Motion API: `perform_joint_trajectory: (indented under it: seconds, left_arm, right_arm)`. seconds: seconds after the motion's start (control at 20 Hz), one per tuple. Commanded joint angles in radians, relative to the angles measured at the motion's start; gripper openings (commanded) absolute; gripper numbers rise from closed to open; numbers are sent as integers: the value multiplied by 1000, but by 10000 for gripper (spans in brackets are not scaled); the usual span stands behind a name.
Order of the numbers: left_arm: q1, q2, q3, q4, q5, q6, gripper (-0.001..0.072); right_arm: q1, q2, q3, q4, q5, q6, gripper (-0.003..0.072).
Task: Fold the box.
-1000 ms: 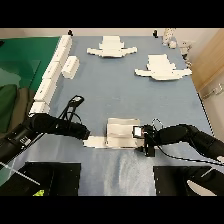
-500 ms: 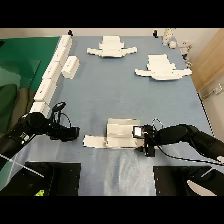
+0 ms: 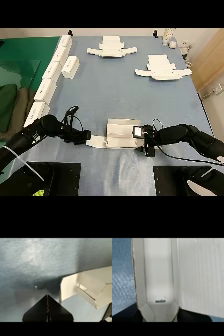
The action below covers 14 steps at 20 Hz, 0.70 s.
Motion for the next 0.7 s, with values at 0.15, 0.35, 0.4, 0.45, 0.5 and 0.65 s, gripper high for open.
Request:
perform_joint_trajectory:
  seconds: [0.15, 0.35, 0.4, 0.45, 0.5, 0.65]
  left_arm:
    - [-42, -9, -1, -197, 21, 111, 18]
    - [-42, -9, -1, -266, -6, 162, 18]
    - [-42, -9, 0, -272, -9, 162, 19]
    - [-42, -9, 0, -271, -9, 162, 20]
    - [-42, -9, 0, -271, -9, 162, 20]
    - [-42, -9, 5, -270, -18, 163, 20]
  right_arm:
    - [0, 1, 1, 0, 0, 0, 517]
    - [0, 1, 1, 0, 0, 0, 516]
    - [0, 1, 1, 0, 0, 0, 516]
    - [0, 1, 1, 0, 0, 0, 516]
    - [0, 1, 1, 0, 0, 0, 516]
    - [0, 1, 1, 0, 0, 0, 516]
